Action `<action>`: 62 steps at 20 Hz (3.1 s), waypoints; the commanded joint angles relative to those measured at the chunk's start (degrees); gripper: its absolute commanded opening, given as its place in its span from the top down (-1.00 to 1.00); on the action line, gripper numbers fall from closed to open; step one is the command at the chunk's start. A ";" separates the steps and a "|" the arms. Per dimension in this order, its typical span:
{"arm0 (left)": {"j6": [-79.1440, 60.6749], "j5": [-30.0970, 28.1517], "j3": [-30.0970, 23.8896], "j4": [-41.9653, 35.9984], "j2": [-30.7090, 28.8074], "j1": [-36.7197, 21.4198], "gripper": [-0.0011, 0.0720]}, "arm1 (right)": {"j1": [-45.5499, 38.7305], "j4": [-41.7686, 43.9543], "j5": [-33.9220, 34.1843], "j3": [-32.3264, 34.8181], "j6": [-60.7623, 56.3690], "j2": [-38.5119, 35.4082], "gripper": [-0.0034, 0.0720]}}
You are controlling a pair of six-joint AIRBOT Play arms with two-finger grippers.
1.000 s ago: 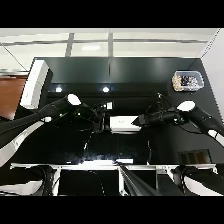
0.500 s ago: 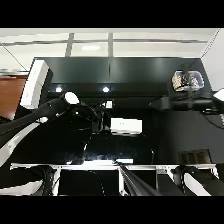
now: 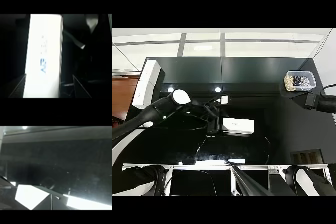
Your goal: Fold the box and place the chain.
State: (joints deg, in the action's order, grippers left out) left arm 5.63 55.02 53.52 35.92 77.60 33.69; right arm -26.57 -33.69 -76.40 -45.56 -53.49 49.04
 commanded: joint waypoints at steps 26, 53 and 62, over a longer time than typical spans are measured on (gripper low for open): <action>10.38 -4.52 13.79 19.47 13.73 13.27 -1.00 | -1.20 -0.52 0.37 0.00 0.20 -0.33 0.88; 77.02 21.46 -6.08 53.57 -14.23 -46.03 0.17 | 1.57 -2.86 0.57 1.14 2.08 -0.31 0.88; 55.84 3.63 -8.35 48.09 -15.08 -65.26 0.16 | 1.57 -2.56 2.12 3.34 -0.31 -0.31 0.88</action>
State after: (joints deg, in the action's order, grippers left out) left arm 70.48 67.07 46.50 87.26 62.78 -27.99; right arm -25.04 -36.38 -75.13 -42.50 -52.38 48.75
